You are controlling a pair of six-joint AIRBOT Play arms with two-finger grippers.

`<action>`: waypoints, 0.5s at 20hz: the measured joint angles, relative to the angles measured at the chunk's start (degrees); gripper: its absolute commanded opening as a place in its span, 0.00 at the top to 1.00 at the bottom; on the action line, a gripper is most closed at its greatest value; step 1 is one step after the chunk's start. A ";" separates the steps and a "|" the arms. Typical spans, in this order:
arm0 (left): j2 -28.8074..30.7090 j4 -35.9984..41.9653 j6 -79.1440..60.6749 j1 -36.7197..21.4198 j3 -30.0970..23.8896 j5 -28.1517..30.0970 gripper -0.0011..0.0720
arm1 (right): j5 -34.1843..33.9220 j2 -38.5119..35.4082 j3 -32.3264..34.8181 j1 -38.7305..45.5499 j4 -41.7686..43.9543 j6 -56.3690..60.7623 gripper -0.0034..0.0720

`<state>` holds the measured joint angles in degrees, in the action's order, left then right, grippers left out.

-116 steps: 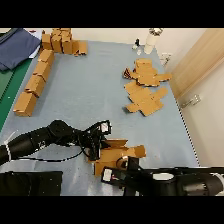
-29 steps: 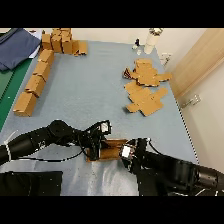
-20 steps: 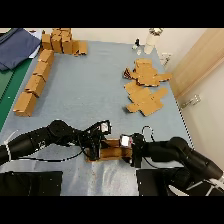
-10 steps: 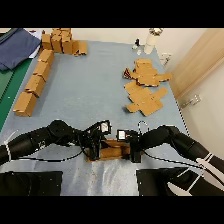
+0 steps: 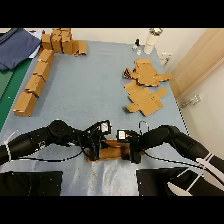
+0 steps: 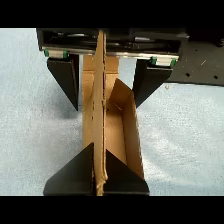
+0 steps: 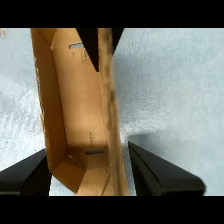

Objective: Fold the box.

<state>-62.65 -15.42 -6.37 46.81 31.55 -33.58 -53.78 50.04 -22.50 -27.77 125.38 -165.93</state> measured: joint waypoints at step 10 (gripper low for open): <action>0.00 -0.02 0.00 0.00 0.00 0.00 0.97 | 1.46 3.54 0.44 -1.88 0.61 -0.90 0.06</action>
<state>-62.65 -15.44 -6.37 46.81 31.55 -33.58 -52.31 53.58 -22.06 -29.65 125.99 -166.82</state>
